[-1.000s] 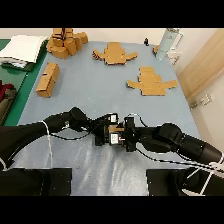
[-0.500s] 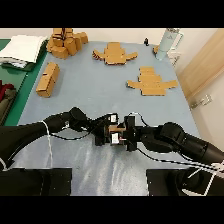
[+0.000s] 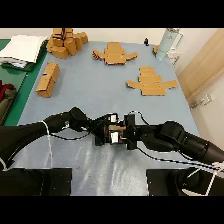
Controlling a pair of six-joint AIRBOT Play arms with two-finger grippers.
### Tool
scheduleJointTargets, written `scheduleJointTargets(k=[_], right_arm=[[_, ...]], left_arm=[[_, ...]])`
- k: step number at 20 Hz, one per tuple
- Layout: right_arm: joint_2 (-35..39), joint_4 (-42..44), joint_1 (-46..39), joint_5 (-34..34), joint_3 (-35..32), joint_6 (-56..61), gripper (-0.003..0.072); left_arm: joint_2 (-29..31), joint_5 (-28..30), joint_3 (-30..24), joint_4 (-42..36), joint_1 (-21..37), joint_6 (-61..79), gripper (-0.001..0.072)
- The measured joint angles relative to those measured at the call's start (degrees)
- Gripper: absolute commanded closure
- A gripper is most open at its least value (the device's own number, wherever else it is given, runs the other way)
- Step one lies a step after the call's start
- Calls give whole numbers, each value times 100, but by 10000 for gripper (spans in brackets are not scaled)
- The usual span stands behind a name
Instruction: Fold the box.
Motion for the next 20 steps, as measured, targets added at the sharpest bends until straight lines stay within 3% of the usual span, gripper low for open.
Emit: scheduleJointTargets(k=[6,7,10,16,18,20], right_arm=[[-74,31,-2,-162,11,61,195],[-83,101,-2,-179,11,63,128],[-153,280,-2,-216,7,66,99],[-380,367,-2,-205,2,66,108],[-404,313,-2,-177,2,66,183],[-413,251,-2,-151,4,66,177]], left_arm=[[0,0,0,0,0,2,219],[0,2,0,0,0,2,219],[0,0,0,0,0,2,219],[0,2,0,2,0,2,219],[0,2,0,0,0,2,219],[0,0,0,0,0,2,219]])
